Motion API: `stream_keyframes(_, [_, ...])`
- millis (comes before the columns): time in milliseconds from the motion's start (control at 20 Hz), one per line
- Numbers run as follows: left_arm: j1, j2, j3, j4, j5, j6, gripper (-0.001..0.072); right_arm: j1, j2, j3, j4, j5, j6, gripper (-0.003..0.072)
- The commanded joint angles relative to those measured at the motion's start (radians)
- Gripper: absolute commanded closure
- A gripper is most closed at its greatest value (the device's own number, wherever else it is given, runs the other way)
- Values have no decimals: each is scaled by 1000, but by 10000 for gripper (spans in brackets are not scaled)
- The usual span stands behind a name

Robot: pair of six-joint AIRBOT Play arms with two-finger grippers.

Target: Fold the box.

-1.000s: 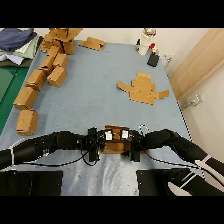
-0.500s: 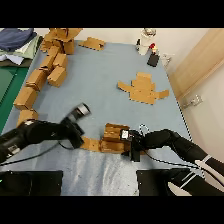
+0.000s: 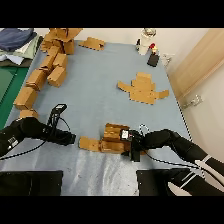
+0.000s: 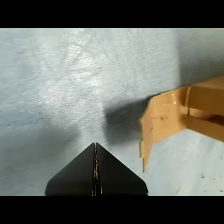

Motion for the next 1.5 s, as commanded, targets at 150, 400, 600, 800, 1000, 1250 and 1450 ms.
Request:
stream_keyframes(150, [-139,-99,-3,-190,91,32,701,1,1,0,0,0,0,187])
stream_keyframes(400, [-214,-135,-3,-239,166,13,701,1,1,0,0,0,0,187])
stream_keyframes(600, [-279,-153,6,-291,198,20,701,1,1,0,0,0,0,187])
stream_keyframes(800, [-328,-153,66,-340,200,24,699,1,1,-1,0,0,0,187])
stream_keyframes(1000, [-315,-153,90,-331,193,21,699,1,1,0,0,0,0,187])
stream_keyframes(1250, [-292,-153,92,-336,198,13,697,1,1,0,0,0,0,187])
stream_keyframes(1450, [-291,-153,96,-332,196,4,361,1,1,0,0,0,0,187])
